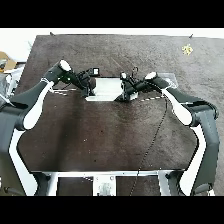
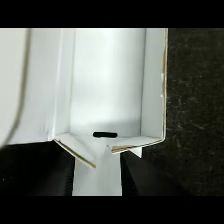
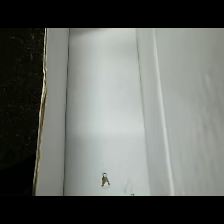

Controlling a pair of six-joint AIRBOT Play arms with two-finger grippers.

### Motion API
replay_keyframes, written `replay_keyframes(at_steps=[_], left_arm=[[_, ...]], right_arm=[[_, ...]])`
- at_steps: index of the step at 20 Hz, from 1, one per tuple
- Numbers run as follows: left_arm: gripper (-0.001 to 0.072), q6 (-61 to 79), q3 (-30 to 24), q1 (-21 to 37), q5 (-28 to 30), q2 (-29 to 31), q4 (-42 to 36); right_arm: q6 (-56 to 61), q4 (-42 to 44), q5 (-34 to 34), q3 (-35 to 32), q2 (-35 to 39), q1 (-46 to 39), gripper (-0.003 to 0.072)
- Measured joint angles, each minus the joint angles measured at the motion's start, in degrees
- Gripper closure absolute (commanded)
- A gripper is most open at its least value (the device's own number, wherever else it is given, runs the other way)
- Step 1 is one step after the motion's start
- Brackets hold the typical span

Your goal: Fold the box and place the chain.

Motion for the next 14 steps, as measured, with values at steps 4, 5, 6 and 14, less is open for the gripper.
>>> replay_keyframes(at_steps=[4,5,6,14], left_arm=[[0.0589,-0.2,-0.1,-0.1,-1.7,0.0,-0.7],[0.0588,-0.2,-0.1,-0.1,-1.7,0.0,-1.1],[0.0588,-0.2,-0.1,-0.1,-1.7,0.0,-1.5],[0.0587,4.4,-2.9,0.0,1.2,-0.1,-9.5]], right_arm=[[0.1,0.0,0.0,0.0,0.0,0.0,0.0249],[0.1,0.0,0.0,0.0,0.0,0.0,0.0248],[0.1,0.0,0.0,0.0,0.0,0.0,0.0249],[0.0,0.0,0.0,0.0,0.0,0.0,0.0249]])
